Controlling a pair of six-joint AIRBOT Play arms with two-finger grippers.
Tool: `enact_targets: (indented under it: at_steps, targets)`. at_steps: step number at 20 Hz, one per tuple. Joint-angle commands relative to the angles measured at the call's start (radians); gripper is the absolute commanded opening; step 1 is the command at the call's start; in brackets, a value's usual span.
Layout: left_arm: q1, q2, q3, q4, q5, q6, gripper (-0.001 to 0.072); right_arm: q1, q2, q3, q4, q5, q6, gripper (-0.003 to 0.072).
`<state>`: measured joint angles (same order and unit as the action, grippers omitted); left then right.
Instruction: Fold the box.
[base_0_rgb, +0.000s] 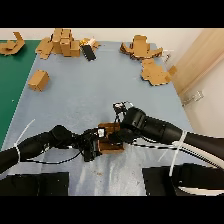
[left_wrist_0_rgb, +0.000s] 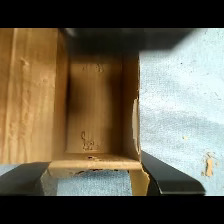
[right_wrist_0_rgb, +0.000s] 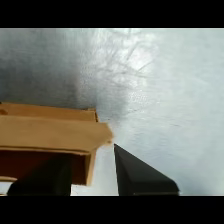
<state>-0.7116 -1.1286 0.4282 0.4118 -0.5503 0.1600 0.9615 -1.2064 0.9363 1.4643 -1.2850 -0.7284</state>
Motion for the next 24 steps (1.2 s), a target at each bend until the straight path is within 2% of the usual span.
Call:
enact_targets:
  at_steps: [1, 4, 6, 7, 8, 9, 10, 11, 12, 14, 16, 18, 20, 23, 24]
  targets:
    - [0.001, 0.000, 0.001, 0.000, 0.000, 0.000, 0.0439, -0.008, 0.088, 0.008, -0.030, -0.081, 0.011, 0.0372]
    - [0.001, 0.000, 0.001, 0.000, 0.000, 0.000, 0.0439, -0.009, 0.197, 0.006, -0.040, -0.139, 0.010, 0.0190]
    - [0.001, 0.000, 0.001, 0.000, 0.000, 0.000, 0.0439, -0.056, 0.275, -0.032, -0.159, -0.147, 0.010, 0.0032]
    - [0.001, 0.000, 0.001, 0.000, 0.000, 0.000, 0.0439, -0.124, 0.298, -0.069, -0.168, -0.109, -0.001, 0.0002]
    - [0.001, 0.000, 0.001, 0.000, 0.000, 0.000, 0.0439, -0.221, 0.309, -0.114, -0.107, -0.032, -0.082, 0.0002]
    - [0.001, 0.000, 0.001, 0.000, 0.000, 0.000, 0.0439, -0.344, 0.305, -0.167, 0.052, 0.097, -0.256, 0.0001]
    - [0.001, 0.000, 0.001, 0.000, 0.000, 0.000, 0.0439, -0.472, 0.283, -0.221, 0.289, 0.231, -0.470, 0.0001]
    - [0.001, 0.000, 0.001, 0.000, 0.000, 0.000, 0.0439, -0.576, 0.247, -0.262, 0.537, 0.325, -0.710, 0.0002]
    - [0.001, 0.000, 0.001, 0.000, 0.000, 0.000, 0.0439, -0.660, 0.195, -0.286, 0.778, 0.370, -0.929, 0.0001]
    - [0.001, 0.000, 0.001, 0.000, 0.000, 0.000, 0.0439, -0.771, 0.050, -0.275, 1.114, 0.330, -1.262, 0.0001]
    - [0.001, 0.000, 0.001, 0.000, 0.000, 0.000, 0.0439, -0.794, -0.100, -0.222, 1.292, 0.218, -1.481, 0.0001]
    - [0.001, 0.000, 0.001, 0.000, 0.000, 0.000, 0.0439, -0.780, -0.225, -0.152, 1.405, 0.036, -1.644, 0.0000]
    - [0.001, 0.000, 0.001, 0.000, 0.000, 0.000, 0.0439, -0.766, -0.258, -0.126, 1.427, -0.071, -1.724, 0.0001]
    - [0.001, 0.000, 0.001, 0.000, 0.000, 0.000, 0.0439, -0.764, -0.241, -0.142, 1.411, -0.222, -1.785, 0.0001]
    - [0.001, 0.000, 0.001, 0.000, 0.000, 0.000, 0.0439, -0.762, -0.219, -0.165, 1.401, -0.238, -1.787, 0.0001]
